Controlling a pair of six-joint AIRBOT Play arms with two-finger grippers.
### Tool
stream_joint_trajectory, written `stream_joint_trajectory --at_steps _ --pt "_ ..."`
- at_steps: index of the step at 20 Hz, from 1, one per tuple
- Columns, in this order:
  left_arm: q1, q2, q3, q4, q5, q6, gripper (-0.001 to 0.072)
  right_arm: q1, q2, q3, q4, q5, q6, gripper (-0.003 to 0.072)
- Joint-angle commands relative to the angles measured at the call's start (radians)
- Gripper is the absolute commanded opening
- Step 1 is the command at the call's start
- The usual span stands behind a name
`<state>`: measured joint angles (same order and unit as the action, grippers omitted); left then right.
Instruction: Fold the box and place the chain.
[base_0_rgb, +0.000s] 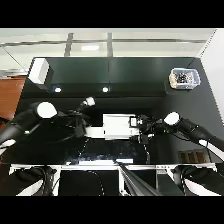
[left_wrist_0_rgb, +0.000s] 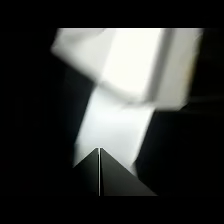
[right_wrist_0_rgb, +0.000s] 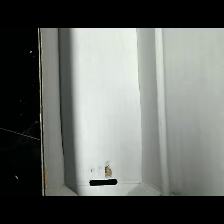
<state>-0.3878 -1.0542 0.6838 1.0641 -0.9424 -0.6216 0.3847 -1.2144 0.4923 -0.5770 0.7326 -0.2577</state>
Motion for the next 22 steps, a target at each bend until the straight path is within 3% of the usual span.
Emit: stream_joint_trajectory --at_steps 1,3,6,11,14,19,22 --pt "0.173 0.097 0.006 0.292 -0.058 -0.597 0.0025 0.001 -0.001 0.000 0.000 0.000 0.000 0.0169" --pt "0.307 0.076 -0.024 0.114 -0.167 -0.831 0.0026 0.001 -0.001 0.000 0.000 0.000 0.000 0.0169" --pt "0.410 -0.012 -0.128 -0.245 -0.225 -0.645 0.0025 0.001 -0.001 0.000 0.000 0.000 0.000 0.0169" --pt "0.377 -0.225 -0.174 -0.430 -0.156 -0.528 0.0024 0.001 -0.001 0.000 0.000 0.000 0.000 0.0169" --pt "0.317 -0.301 -0.174 -0.532 -0.119 -0.482 0.0024 0.001 -0.001 0.000 0.000 0.000 0.000 0.0168" --pt "0.212 -0.333 -0.174 -0.554 -0.059 -0.454 0.0024 0.000 -0.001 0.000 0.000 0.000 0.000 0.0169" --pt "0.227 -0.333 -0.167 -0.658 -0.143 -0.269 0.0024 0.001 0.000 0.000 0.000 0.000 0.000 0.0169"
